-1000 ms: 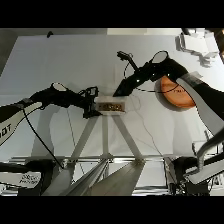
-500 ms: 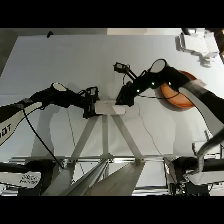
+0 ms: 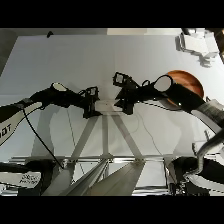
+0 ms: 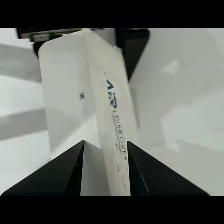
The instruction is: Fold the box and place the chain.
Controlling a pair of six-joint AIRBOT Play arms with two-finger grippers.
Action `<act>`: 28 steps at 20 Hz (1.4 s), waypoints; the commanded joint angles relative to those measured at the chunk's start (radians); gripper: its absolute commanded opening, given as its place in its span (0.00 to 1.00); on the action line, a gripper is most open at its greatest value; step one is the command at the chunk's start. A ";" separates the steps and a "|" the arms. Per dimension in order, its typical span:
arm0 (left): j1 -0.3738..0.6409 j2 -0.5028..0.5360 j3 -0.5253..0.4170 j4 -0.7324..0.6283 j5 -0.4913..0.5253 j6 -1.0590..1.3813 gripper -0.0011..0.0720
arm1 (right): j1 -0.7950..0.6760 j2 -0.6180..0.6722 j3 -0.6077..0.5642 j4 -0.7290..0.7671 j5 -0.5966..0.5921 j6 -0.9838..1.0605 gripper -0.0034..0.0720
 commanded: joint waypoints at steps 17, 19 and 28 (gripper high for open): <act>0.000 0.000 0.000 0.000 0.000 0.001 0.21 | 0.031 0.015 -0.069 -0.093 -0.082 -0.021 0.37; 0.000 0.000 0.000 0.000 0.000 0.001 0.21 | 0.032 0.013 -0.085 -0.093 -0.106 -0.021 0.37; 0.000 0.000 0.000 0.000 0.000 0.001 0.21 | 0.032 0.011 -0.123 -0.093 -0.151 -0.021 0.63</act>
